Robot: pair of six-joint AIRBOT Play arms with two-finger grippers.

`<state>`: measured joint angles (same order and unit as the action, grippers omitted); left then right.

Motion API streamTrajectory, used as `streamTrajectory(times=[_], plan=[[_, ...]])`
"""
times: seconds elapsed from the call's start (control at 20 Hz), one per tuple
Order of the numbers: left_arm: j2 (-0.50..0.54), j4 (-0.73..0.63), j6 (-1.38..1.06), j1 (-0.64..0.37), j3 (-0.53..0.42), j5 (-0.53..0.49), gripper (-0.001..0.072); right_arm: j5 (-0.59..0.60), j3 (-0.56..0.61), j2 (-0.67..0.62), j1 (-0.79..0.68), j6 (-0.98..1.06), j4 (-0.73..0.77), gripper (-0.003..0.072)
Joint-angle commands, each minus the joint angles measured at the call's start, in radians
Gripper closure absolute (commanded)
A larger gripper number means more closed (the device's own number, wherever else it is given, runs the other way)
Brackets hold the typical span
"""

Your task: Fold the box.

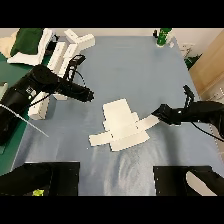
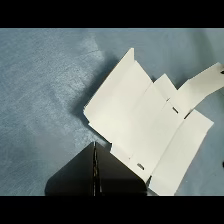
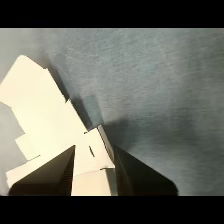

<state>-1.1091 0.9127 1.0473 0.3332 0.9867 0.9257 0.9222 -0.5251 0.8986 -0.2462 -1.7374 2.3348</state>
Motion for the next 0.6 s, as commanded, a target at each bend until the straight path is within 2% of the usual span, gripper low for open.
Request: streamTrajectory(times=[0.0, 0.25, 0.4, 0.55], plan=[[-0.001, 0.0, 0.0, 0.0, 0.001, 0.0, 0.0696, 0.1, -0.089, 0.078, -0.023, 0.029, -0.138, 0.0317], [-0.001, 0.0, 0.0, 0.0, 0.001, 0.0, 0.0696, 0.396, -0.348, 0.342, -0.053, -0.105, -0.203, 0.032], [-0.001, 0.0, 0.0, 0.0, 0.001, 0.0, 0.0696, 0.449, -0.46, 0.484, -0.053, -0.153, -0.204, 0.0321], [-0.001, 0.0, 0.0, 0.0, 0.001, 0.0, 0.0696, 0.453, -0.519, 0.562, -0.053, -0.156, -0.29, 0.0321]])
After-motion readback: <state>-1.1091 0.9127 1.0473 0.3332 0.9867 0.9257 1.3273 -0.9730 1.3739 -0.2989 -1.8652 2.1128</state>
